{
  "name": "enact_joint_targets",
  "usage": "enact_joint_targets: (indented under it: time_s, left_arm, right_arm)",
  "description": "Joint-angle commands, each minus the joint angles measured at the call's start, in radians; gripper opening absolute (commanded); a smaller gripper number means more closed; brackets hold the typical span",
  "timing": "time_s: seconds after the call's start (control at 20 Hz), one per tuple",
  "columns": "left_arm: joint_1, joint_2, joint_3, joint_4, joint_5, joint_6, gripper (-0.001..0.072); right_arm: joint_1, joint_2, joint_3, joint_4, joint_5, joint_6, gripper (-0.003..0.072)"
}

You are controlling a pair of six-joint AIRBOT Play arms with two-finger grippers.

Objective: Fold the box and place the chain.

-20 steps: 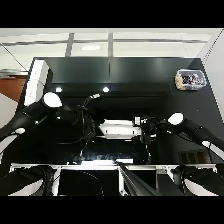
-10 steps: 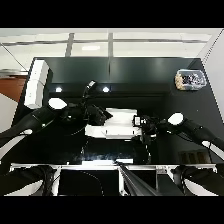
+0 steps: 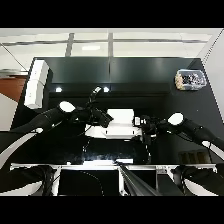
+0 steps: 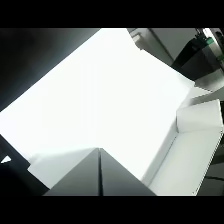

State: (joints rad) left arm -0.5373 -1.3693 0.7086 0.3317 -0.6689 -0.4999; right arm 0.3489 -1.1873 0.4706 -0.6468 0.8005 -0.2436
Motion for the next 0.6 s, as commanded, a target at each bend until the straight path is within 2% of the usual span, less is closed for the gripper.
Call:
enact_joint_targets:
  time_s: [0.0, 0.3, 0.45, 0.55]
  left_arm:
    - [-0.009, -0.010, 0.000, 0.047, -0.031, 0.000, 0.0027]
    - [0.039, 0.013, 0.040, 0.114, -0.046, -0.003, 0.0027]
    - [0.105, 0.105, 0.066, 0.150, -0.046, -0.003, 0.0027]
    - [0.154, 0.172, 0.064, 0.275, -0.069, -0.005, 0.0027]
  right_arm:
    - [0.000, 0.000, 0.000, 0.000, -0.004, 0.001, 0.0436]
    - [0.000, 0.000, 0.000, 0.000, -0.019, 0.001, 0.0436]
    - [0.000, 0.000, 0.000, 0.000, -0.019, 0.003, 0.0436]
    - [0.000, 0.000, 0.000, 0.000, -0.019, 0.003, 0.0436]
